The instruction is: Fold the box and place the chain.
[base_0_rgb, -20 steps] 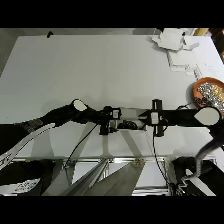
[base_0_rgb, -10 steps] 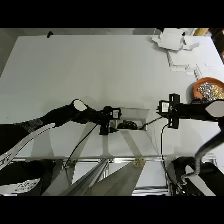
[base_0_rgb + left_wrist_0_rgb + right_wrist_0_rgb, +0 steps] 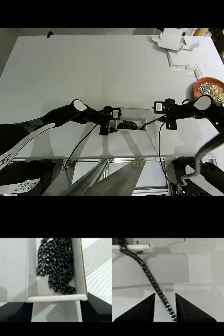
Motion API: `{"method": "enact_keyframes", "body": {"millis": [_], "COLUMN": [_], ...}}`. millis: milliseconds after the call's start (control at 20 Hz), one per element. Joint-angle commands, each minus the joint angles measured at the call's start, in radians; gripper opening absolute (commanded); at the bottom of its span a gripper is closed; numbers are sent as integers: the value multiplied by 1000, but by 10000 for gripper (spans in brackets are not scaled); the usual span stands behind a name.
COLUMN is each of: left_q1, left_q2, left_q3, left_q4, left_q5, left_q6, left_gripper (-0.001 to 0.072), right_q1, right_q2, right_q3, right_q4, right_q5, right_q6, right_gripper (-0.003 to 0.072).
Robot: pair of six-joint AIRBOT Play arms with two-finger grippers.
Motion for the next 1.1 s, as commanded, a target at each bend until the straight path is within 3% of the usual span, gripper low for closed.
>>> {"method": "enact_keyframes", "body": {"millis": [0,1050], "left_q1": [1,1], "left_q2": [0,0], "left_q3": [0,0], "left_q4": [0,0], "left_q5": [0,0], "left_q6": [0,0], "left_gripper": [254,254], "right_q1": [-1,-1], "right_q2": [-43,-51], "right_q3": [1,-34], "right_q4": [-9,-79], "right_q5": [-8,-71], "right_q6": [-2,-31], "right_gripper": [283,215]}}
